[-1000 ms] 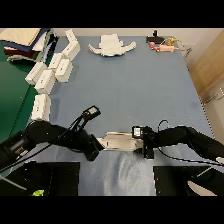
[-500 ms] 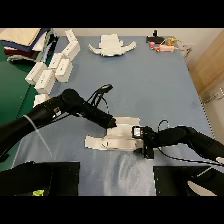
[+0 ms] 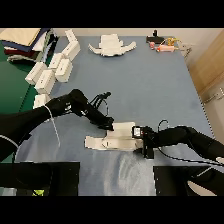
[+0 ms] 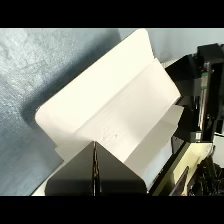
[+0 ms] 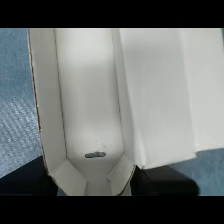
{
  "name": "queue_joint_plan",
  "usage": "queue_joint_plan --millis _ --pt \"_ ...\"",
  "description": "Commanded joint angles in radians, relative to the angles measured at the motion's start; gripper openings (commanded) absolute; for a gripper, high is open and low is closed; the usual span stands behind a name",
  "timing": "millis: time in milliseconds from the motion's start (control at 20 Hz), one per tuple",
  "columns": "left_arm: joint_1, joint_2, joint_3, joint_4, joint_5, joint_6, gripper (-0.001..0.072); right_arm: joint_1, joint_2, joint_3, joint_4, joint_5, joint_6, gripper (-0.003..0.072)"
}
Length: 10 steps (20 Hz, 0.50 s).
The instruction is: Fold the box.
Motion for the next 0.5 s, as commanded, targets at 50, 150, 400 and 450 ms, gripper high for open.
queue_joint_plan --millis 50,150,400,450 --pt "0.002 -0.025 0.003 -0.006 -0.015 0.005 0.0014 0.000 0.000 0.001 0.000 0.000 0.000 0.0500" --pt "0.002 -0.016 0.009 -0.005 -0.022 0.020 0.0014 0.000 0.000 0.001 0.000 0.000 0.000 0.0500" --pt "0.042 0.152 0.021 0.024 -0.078 0.117 0.0012 0.000 0.000 0.001 0.000 0.000 0.000 0.0500" --pt "0.061 0.213 0.016 0.057 -0.089 0.118 0.0012 0.000 0.000 0.001 0.000 0.000 0.000 0.0500"
